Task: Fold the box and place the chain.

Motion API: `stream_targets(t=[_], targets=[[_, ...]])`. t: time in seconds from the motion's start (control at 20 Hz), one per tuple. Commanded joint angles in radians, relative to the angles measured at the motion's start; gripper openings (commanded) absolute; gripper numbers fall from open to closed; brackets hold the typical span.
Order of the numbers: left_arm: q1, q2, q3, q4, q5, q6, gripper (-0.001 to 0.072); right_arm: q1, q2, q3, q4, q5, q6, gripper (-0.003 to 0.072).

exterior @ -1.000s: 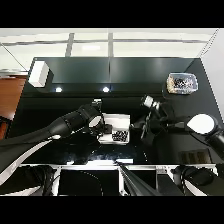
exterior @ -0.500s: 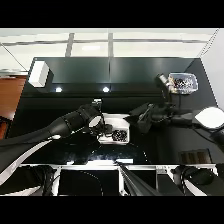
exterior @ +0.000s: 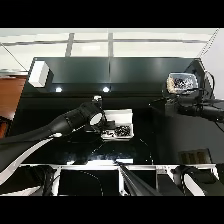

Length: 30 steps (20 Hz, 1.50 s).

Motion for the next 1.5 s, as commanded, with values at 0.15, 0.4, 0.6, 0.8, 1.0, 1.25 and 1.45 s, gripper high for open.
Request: stream_targets(t=[0.15, 0.4, 0.6, 0.8, 1.0, 1.25, 1.45], targets=[[0.013, 0.001, 0.075, -0.029, -0.013, 0.036, 0.0579, -0.036, 0.002, 0.002, -0.001, 0.013, -0.01, 0.0546], [0.038, 0.135, 0.137, -0.041, -0.323, 0.574, 0.0579, -0.036, 0.002, 0.002, -0.001, 0.013, -0.01, 0.0546], [0.159, 0.348, 0.042, -0.09, -0.372, 0.968, 0.0579, -0.036, 0.002, 0.002, -0.002, 0.016, -0.014, 0.0546], [0.393, 0.496, -0.217, -0.464, -0.072, 1.361, 0.0579, -0.036, 0.002, 0.002, -0.004, 0.017, -0.014, 0.0546], [0.629, 0.428, -0.427, -0.911, -0.179, 1.765, 0.0636, -0.036, 0.002, 0.002, -0.031, 0.021, -0.013, 0.0546], [0.651, 0.307, -0.505, -0.911, -0.126, 2.22, 0.0708, -0.036, 0.002, 0.002, -0.045, 0.019, -0.009, 0.0546], [0.541, 0.271, -0.505, -0.896, 0.071, 2.652, 0.0709, -0.035, 0.002, 0.002, -0.045, 0.02, 0.014, 0.0545]])
